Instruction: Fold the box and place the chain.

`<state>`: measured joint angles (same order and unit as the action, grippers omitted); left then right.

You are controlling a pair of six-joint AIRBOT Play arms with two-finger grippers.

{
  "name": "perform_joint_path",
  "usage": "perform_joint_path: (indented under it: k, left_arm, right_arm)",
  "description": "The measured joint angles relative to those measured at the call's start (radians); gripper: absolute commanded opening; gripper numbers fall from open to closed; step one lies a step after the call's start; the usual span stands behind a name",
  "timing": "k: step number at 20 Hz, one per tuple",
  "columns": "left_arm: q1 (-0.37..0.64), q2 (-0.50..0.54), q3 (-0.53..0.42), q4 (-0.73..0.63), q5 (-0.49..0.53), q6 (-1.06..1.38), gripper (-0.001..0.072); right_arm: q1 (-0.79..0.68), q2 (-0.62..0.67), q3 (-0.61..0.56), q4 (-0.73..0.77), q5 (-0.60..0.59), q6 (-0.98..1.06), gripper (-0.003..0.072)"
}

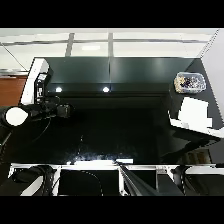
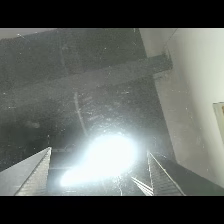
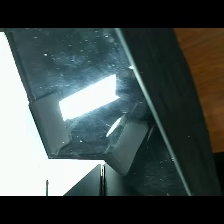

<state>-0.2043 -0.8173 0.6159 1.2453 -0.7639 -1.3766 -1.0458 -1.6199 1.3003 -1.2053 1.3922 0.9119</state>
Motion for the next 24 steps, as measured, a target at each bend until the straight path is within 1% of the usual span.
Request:
perform_joint_path:
  k: [6, 24]
  left_arm:
    - [0.0, 0.0, 0.0, 0.0, 0.0, 0.0, 0.0709]
    - [0.0, 0.0, 0.0, -0.008, -0.006, 0.0, 0.0709]
  right_arm:
    - [0.026, 0.021, -0.016, 0.034, 0.011, -0.004, 0.0009]
    - [0.049, 0.073, -0.029, 0.026, 0.0, 0.031, 0.001]
